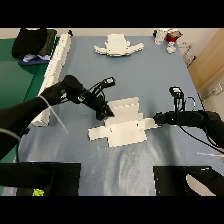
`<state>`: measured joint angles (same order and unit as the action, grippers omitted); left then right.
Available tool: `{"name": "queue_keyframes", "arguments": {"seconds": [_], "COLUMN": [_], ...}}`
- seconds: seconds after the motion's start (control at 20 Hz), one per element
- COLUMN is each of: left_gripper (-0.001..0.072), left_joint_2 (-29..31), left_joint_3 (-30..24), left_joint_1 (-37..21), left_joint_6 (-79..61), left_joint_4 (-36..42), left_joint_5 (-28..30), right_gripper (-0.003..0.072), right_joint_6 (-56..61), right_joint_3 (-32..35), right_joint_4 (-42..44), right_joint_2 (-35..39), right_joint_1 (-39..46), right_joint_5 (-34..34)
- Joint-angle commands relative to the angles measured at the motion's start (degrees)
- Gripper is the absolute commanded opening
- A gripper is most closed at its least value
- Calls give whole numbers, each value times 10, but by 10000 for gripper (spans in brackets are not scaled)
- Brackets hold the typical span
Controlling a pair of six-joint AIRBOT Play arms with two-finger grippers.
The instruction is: Fold the box.
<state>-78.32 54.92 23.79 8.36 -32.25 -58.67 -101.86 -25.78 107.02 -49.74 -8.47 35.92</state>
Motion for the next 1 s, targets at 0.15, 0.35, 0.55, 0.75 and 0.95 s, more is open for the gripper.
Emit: {"name": "queue_keyframes", "arguments": {"seconds": [0.15, 0.35, 0.55, 0.75, 0.95], "left_gripper": [8, 12, 13, 11, 12], "left_joint_2": [148, 154, 154, 154, 154], "left_joint_3": [-170, -200, -200, -184, -155], "left_joint_1": [95, 132, 129, 129, 101], "left_joint_6": [-137, -140, -140, -128, -99], "left_joint_4": [-1, -1, -1, -41, -36], "left_joint_5": [229, 257, 257, 235, 185], "right_gripper": [448, 447, 447, 447, 447], "right_joint_6": [20, 35, 35, 35, 35], "right_joint_3": [-1, -2, -2, -2, -2], "right_joint_4": [0, 8, 21, 26, 39], "right_joint_2": [1, 1, 1, 1, 0], "right_joint_1": [0, 0, 0, 0, 0], "right_joint_5": [-26, -42, -42, -41, -41]}}
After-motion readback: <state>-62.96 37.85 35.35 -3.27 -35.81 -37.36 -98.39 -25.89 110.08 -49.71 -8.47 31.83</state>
